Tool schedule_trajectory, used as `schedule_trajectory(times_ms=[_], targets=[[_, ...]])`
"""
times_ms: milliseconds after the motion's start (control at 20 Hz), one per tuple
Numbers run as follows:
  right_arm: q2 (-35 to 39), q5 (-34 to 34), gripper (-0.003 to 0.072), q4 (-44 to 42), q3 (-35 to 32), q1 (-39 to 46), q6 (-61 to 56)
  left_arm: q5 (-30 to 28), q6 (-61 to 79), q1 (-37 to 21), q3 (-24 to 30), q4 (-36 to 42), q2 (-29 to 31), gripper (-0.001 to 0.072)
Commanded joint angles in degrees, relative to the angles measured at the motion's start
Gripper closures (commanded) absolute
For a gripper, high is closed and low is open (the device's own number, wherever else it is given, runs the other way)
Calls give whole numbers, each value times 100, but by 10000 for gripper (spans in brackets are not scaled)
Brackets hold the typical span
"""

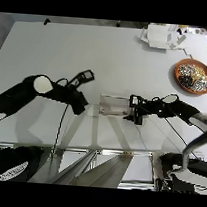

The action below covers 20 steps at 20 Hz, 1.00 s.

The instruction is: Fold the box and place the chain.

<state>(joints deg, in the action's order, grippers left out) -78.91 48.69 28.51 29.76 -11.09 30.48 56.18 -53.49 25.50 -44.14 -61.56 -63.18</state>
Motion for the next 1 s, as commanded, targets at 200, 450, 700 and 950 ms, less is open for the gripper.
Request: schedule_trajectory(times_ms=[200,450,700,950], targets=[[-2,0,285,-2,0,-2,0,588,-2970,-916,74,-929,155,708],[0,2,285,-4,0,-2,0,188,-2883,-739,83,-199,-684,707],[-2,2,285,-2,0,-2,0,74,-2608,-319,83,92,-1320,707],[-2,2,285,-2,0,-2,0,-177,-2450,-254,83,457,-1353,707]])
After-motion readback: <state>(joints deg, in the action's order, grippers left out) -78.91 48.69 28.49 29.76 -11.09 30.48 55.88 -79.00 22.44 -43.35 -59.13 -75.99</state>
